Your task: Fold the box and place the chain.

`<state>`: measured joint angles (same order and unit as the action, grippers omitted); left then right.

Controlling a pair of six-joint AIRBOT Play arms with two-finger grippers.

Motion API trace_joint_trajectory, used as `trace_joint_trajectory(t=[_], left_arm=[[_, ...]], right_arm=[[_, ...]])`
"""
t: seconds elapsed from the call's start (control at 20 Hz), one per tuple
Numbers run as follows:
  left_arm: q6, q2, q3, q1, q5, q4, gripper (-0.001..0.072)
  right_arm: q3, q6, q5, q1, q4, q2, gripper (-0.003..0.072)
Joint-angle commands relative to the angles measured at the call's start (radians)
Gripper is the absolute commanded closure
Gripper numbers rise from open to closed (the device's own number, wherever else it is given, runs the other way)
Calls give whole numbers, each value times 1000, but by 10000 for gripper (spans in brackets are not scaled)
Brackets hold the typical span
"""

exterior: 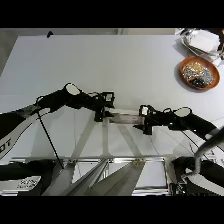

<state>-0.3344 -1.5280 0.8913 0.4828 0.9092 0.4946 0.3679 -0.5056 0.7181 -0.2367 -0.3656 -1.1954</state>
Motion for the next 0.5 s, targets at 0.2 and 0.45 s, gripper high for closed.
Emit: trace_joint_trajectory(t=[0.2,0.45], left_arm=[[284,154,0,-121,63,285,318],[340,270,0,-81,296,237,705]], right_arm=[[0,0,4,0,-1,1,287],[0,0,4,0,-1,1,287]])
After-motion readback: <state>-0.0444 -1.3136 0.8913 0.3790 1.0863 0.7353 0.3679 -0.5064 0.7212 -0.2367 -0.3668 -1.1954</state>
